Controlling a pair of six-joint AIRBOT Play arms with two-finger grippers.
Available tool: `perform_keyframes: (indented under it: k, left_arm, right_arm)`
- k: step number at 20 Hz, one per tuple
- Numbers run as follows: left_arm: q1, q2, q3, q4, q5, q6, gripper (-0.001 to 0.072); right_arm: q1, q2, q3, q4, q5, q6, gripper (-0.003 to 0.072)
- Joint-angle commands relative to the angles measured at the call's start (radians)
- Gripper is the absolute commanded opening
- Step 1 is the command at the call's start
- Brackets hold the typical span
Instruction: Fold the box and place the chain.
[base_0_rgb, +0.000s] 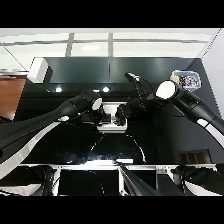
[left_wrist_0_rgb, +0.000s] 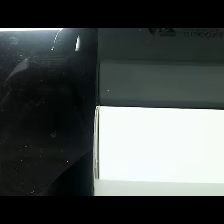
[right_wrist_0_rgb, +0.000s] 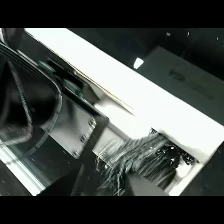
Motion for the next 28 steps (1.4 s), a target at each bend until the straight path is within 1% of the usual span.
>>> perform_keyframes:
  k: [1,5,8,10,14,17,18,19,20,21,23,24,26,27,28]
  left_arm:
    - [0.0,-0.001,-0.001,0.0,0.0,0.0,0.0027]
    - [0.0,-0.001,-0.001,0.0,0.001,0.0,0.0027]
    - [0.0,-0.001,-0.001,-0.001,-0.005,0.0,0.0028]
    - [0.001,-0.001,-0.001,0.005,-0.025,0.001,0.0027]
    - [0.005,0.0,0.005,0.011,-0.026,-0.006,0.0029]
    - [0.005,0.0,0.045,0.016,-0.031,-0.022,0.0029]
    - [0.004,0.0,0.064,0.023,-0.042,-0.035,0.0094]
    - [0.002,0.001,0.082,0.029,-0.049,-0.035,0.0321]
    - [0.002,0.002,0.1,0.031,-0.06,-0.039,0.0597]
    - [0.002,0.002,0.115,0.035,-0.079,-0.04,0.0647]
    - [-0.003,0.017,0.135,0.055,-0.107,0.008,0.0647]
    - [-0.01,0.04,0.134,0.071,-0.116,0.056,0.0646]
    - [-0.027,0.119,0.123,0.167,-0.151,0.166,0.0647]
    - [-0.028,0.164,0.1,0.234,-0.182,0.202,0.0646]
    - [-0.008,0.218,0.058,0.32,-0.23,0.219,0.0646]
  right_arm:
    - [-0.037,0.039,0.0,-0.067,0.077,0.004,0.0316]
    - [-0.21,0.247,-0.001,-0.229,0.139,0.026,0.0316]
    - [-0.284,0.369,-0.002,-0.347,0.158,0.027,0.0315]
    - [-0.293,0.398,-0.002,-0.404,0.164,0.052,0.0315]
    - [-0.293,0.399,-0.014,-0.412,0.162,0.052,0.0315]
    - [-0.292,0.399,-0.026,-0.412,0.164,0.052,0.0315]
    - [-0.292,0.399,-0.027,-0.412,0.164,0.052,0.0315]
    - [-0.293,0.399,-0.028,-0.412,0.163,0.052,0.0315]
    - [-0.293,0.399,-0.029,-0.412,0.161,0.052,0.0315]
    - [-0.293,0.399,-0.029,-0.412,0.161,0.052,0.0315]
    - [-0.293,0.399,-0.029,-0.412,0.162,0.052,0.0315]
    - [-0.293,0.399,-0.029,-0.412,0.162,0.052,0.0315]
    - [-0.293,0.399,-0.029,-0.414,0.162,0.052,0.0315]
    - [-0.293,0.399,-0.029,-0.416,0.162,0.052,0.0315]
    - [-0.293,0.399,-0.029,-0.42,0.162,0.052,0.0315]
